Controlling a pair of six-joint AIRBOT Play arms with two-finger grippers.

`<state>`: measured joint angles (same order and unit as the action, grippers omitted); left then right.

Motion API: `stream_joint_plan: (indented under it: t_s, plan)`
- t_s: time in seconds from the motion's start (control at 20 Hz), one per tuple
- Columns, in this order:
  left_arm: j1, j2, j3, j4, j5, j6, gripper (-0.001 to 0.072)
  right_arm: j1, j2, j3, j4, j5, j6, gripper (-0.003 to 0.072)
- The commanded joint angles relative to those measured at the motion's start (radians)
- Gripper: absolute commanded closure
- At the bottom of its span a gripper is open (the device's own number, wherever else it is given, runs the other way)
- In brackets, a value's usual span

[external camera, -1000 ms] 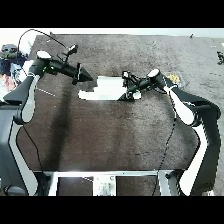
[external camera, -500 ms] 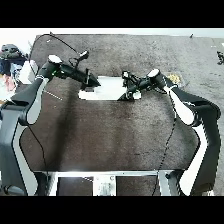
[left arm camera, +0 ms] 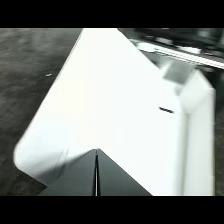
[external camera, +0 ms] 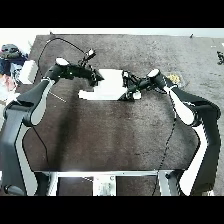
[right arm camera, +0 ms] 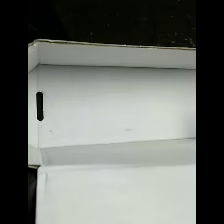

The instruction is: Fold the box and place the chain.

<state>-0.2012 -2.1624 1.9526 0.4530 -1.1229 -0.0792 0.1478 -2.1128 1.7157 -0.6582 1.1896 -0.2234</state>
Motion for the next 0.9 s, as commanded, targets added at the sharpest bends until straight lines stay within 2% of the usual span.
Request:
stream_joint_plan:
  t_s: [0.0, 0.3, 0.6, 0.85]
  plan:
    - [-0.003, -0.024, -0.005, 0.004, 0.047, -0.004, 0.0698, 0.001, -0.001, 0.001, 0.0, 0.0, -0.001, 0.0236]
    - [-0.003, -0.042, -0.062, 0.011, 0.052, -0.025, 0.0699, 0.001, -0.001, 0.001, 0.0, 0.0, -0.001, 0.0236]
    - [0.0, -0.033, -0.055, -0.021, 0.054, -0.016, 0.0699, 0.001, -0.001, 0.001, 0.0, 0.0, -0.001, 0.0236]
    - [0.024, 0.06, -0.037, -0.014, 0.046, 0.03, 0.07, 0.001, -0.001, 0.001, 0.0, 0.0, -0.001, 0.0236]
